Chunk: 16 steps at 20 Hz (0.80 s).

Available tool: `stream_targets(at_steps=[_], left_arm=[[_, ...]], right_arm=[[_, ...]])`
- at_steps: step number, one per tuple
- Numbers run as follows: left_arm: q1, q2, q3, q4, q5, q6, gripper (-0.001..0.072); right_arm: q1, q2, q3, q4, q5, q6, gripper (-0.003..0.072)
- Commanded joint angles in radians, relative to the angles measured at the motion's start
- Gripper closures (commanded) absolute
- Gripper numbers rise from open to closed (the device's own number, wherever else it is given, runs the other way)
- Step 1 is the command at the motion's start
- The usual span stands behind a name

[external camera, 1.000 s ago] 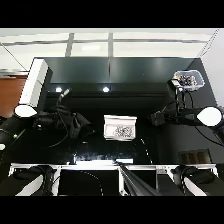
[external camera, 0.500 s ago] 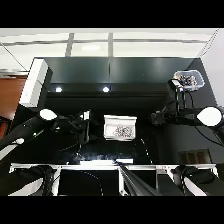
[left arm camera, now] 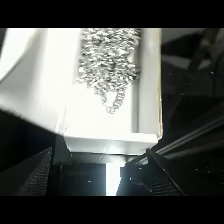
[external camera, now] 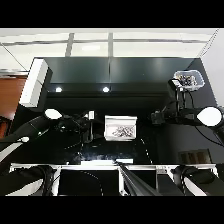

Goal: Fold the box and place the chain.

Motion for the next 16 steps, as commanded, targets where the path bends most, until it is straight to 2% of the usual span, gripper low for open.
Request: stream_targets(at_steps=[1, 16], left_arm=[[-0.034, -0.002, 0.004, 0.055, 0.023, -0.016, 0.0002], [-0.096, -0.020, 0.023, 0.047, 0.067, -0.078, 0.0002]], right_arm=[[0.000, 0.001, 0.000, -0.002, -0.003, 0.000, 0.0313], [0.000, 0.000, 0.000, -0.010, -0.022, -0.001, 0.0313]])
